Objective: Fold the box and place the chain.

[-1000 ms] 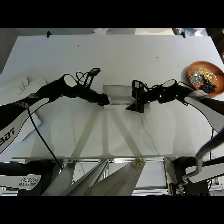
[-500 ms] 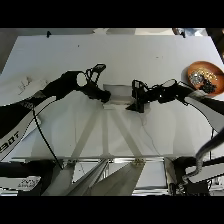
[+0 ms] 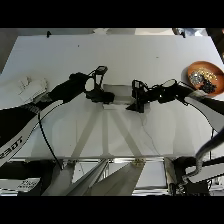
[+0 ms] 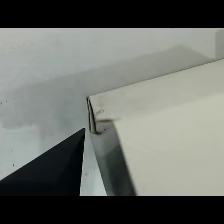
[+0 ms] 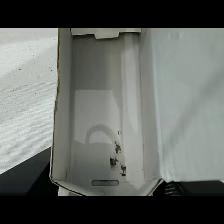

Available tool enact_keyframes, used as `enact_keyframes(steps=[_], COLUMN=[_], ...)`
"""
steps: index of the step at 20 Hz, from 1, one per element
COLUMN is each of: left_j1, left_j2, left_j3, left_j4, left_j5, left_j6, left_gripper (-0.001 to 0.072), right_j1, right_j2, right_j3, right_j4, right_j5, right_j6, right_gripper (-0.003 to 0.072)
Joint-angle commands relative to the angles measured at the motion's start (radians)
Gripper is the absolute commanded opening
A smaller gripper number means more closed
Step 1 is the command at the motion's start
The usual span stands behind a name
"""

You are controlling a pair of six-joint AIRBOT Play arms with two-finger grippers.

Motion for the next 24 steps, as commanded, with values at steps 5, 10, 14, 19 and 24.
enact_keyframes(steps=[5, 10, 14, 19, 24], left_j1=[-0.044, -0.045, -0.045, -0.042, 0.006], left_j2=[-0.029, -0.029, -0.029, -0.015, 0.060], left_j3=[0.002, 0.006, 0.006, 0.006, 0.006], left_j4=[0.082, 0.085, 0.085, 0.073, 0.023], left_j5=[-0.039, -0.038, -0.037, -0.042, -0.064], left_j6=[-0.285, -0.285, -0.283, -0.273, -0.230], left_gripper=[0.0312, 0.0010, 0.0011, 0.0195, 0.0350], right_j1=[0.000, 0.000, 0.000, 0.000, 0.000], right_j2=[0.000, 0.000, 0.000, 0.000, 0.000], right_j3=[0.000, 0.000, 0.000, 0.000, 0.000], right_j4=[0.000, 0.000, 0.000, 0.000, 0.000], right_j5=[0.000, 0.000, 0.000, 0.000, 0.000], right_j6=[0.000, 0.000, 0.000, 0.000, 0.000], right_gripper=[0.0503, 0.0503, 0.0503, 0.0503, 0.0503])
